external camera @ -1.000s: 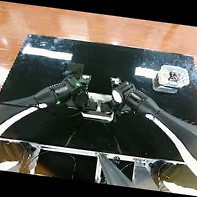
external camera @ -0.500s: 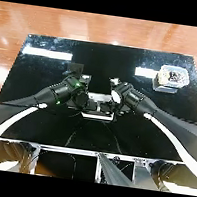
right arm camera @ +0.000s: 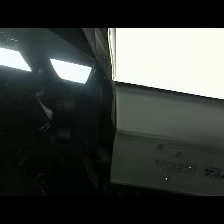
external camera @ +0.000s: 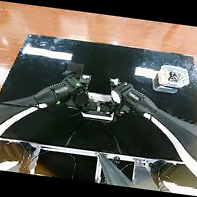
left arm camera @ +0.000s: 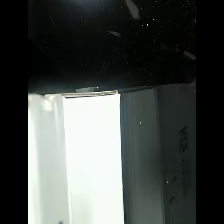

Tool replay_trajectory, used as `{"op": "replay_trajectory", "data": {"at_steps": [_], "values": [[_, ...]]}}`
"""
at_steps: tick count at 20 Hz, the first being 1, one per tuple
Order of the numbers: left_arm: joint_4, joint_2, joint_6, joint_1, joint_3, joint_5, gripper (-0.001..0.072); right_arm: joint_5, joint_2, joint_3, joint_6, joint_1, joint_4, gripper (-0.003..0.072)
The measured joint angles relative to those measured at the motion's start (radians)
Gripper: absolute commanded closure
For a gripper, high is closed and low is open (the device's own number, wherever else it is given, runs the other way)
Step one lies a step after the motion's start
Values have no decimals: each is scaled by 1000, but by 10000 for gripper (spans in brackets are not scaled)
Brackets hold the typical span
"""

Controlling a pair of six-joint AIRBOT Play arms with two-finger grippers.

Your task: Fold the box and place the chain.

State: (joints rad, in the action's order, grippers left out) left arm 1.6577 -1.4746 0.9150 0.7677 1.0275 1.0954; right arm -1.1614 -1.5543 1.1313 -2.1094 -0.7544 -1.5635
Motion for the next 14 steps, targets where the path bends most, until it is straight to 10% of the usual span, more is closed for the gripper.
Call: {"op": "replay_trajectory", "data": {"at_steps": [2, 4, 14], "values": [[0, 0, 0, 0, 0, 0, 691, 0, -5, 0, 0, 0, 0, 328], [0, 0, 0, 0, 0, 0, 691, 3, -8, 1, 0, 0, 8, 617], [0, 0, -1, 0, 0, 0, 691, -2, -10, 2, 8, 0, 2, 558]]}}
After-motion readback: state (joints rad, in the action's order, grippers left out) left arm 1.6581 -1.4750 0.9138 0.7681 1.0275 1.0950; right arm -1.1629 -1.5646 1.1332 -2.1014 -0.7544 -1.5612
